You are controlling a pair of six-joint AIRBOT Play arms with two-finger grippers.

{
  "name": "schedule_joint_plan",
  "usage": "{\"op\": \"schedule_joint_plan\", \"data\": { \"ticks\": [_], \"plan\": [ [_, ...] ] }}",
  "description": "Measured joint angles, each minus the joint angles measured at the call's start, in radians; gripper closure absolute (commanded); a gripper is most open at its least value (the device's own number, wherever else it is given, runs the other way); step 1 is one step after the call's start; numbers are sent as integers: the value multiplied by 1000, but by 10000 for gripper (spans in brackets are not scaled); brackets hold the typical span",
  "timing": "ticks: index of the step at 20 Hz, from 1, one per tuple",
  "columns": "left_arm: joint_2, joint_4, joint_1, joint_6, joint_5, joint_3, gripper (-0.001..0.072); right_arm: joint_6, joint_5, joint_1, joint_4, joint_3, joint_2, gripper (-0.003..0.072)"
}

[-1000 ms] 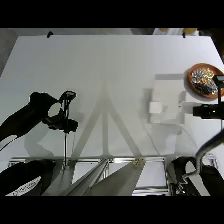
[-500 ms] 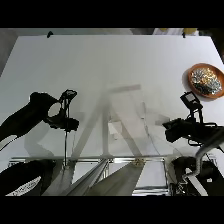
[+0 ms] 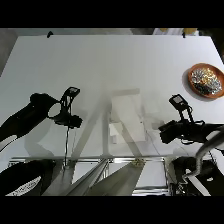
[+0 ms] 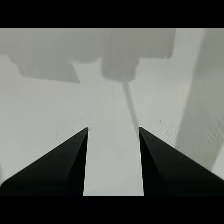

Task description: Fold the box and place the chain.

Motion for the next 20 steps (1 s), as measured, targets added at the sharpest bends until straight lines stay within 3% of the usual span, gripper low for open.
{"op": "schedule_joint_plan", "data": {
  "ticks": [3,5,6,9,10,15,20],
  "plan": [
    [-3,-129,16,156,132,5,268,-2,-1,2,0,0,-44,669],
    [-27,-368,69,361,198,31,249,-3,0,2,0,0,-58,669],
    [-51,-502,103,476,198,49,240,-3,0,2,0,0,-63,669],
    [-169,-853,200,780,104,116,45,-3,0,2,0,0,-70,669],
    [-213,-921,218,842,69,131,32,-3,1,2,0,0,-71,669],
    [-414,-1093,222,1013,-40,166,31,-4,0,2,0,0,-73,669],
    [-494,-1182,122,1086,6,173,36,-5,-1,2,0,0,-73,669]
  ]
}}
